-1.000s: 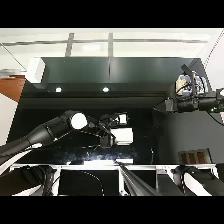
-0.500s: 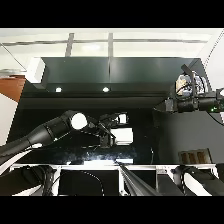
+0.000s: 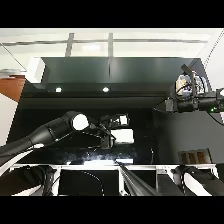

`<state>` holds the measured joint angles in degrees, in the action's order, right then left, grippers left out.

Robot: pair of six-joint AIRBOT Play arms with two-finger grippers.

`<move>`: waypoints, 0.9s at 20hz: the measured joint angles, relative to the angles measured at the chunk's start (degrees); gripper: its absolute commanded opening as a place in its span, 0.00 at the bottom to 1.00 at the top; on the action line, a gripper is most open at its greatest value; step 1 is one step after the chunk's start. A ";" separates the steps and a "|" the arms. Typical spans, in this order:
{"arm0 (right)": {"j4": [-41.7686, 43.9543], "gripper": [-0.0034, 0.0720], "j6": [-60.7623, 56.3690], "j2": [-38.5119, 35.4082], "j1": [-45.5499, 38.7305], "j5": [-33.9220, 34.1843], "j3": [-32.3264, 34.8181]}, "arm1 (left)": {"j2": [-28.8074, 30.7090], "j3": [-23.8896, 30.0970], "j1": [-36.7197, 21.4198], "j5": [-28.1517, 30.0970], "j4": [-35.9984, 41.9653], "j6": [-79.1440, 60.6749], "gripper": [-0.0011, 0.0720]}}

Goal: Fold the box and place the chain.

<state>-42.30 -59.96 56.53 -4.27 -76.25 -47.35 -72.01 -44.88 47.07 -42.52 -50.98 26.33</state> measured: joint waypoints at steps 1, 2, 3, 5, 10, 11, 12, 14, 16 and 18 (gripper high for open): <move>0.00 0.09 0.00 0.00 0.00 0.00 0.00 | -0.28 0.00 0.24 0.17 -0.44 -0.07 0.99; 0.00 0.09 -0.02 0.00 0.00 0.00 0.00 | -0.66 0.00 0.46 0.20 -0.42 -0.04 0.99; 0.00 0.09 0.00 0.00 0.00 0.00 0.00 | -1.05 0.00 0.68 0.13 -0.37 -0.02 0.99; 0.00 0.09 -0.02 0.00 0.00 0.00 0.00 | -1.88 -0.02 0.96 0.37 -0.37 -0.04 0.99; 0.00 0.09 -0.02 0.02 0.00 0.00 0.00 | -2.99 0.00 1.20 1.60 -0.48 0.48 0.99; 0.00 0.09 -0.02 0.02 0.00 0.00 0.00 | -3.10 -0.02 1.20 1.73 -0.55 0.66 0.98; 0.00 0.09 0.00 0.00 0.00 0.00 0.00 | -3.21 -0.02 1.20 1.95 -0.59 0.74 0.98; 0.00 0.09 -0.02 0.00 0.00 0.00 0.00 | -3.34 0.00 1.27 2.25 -0.68 0.94 0.95; 0.00 0.09 0.00 0.00 0.00 0.00 0.00 | -3.41 -0.02 1.29 2.32 -0.76 1.07 0.80; 0.00 0.09 -0.02 0.00 0.00 0.00 0.00 | -3.45 -0.02 1.31 2.25 -0.79 1.09 0.80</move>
<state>-42.30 -59.99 56.53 -4.27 -76.25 -47.35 -75.46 -44.91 48.38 -40.27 -51.77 27.42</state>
